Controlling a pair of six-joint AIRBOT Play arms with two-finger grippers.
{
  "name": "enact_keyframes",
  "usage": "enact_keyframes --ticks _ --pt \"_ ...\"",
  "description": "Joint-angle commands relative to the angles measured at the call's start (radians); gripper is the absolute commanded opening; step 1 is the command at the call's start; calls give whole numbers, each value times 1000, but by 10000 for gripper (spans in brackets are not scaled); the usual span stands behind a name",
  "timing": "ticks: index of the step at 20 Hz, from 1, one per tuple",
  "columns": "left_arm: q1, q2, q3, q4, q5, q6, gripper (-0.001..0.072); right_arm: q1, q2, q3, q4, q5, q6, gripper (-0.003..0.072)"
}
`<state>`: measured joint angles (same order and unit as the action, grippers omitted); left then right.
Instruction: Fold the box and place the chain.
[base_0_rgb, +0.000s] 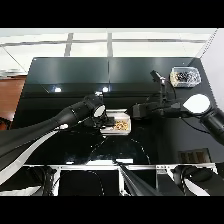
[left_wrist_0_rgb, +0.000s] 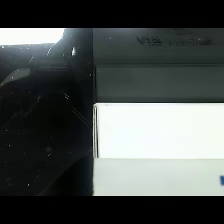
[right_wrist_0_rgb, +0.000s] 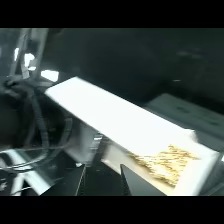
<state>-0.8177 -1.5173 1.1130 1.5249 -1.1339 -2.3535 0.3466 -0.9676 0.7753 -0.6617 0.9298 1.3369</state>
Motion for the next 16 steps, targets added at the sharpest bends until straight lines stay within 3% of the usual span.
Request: enact_keyframes --ticks 1,8,9,10,11,16 --pt "0 0 1 0 1 0 25 -108 33 6 -80 84 0 232" --pt "0 2 6 0 -2 -11 30 -189 61 5 -253 209 0 232" --pt "-2 8 13 0 -10 -11 154 -189 61 5 -260 214 0 233" --pt "-4 24 18 3 -13 -18 436 -189 61 5 -266 214 0 232" --pt "-4 46 19 6 -12 -22 529 -189 61 5 -272 211 0 232" --pt "-4 265 5 176 -130 145 529 -189 61 5 -313 211 0 233"
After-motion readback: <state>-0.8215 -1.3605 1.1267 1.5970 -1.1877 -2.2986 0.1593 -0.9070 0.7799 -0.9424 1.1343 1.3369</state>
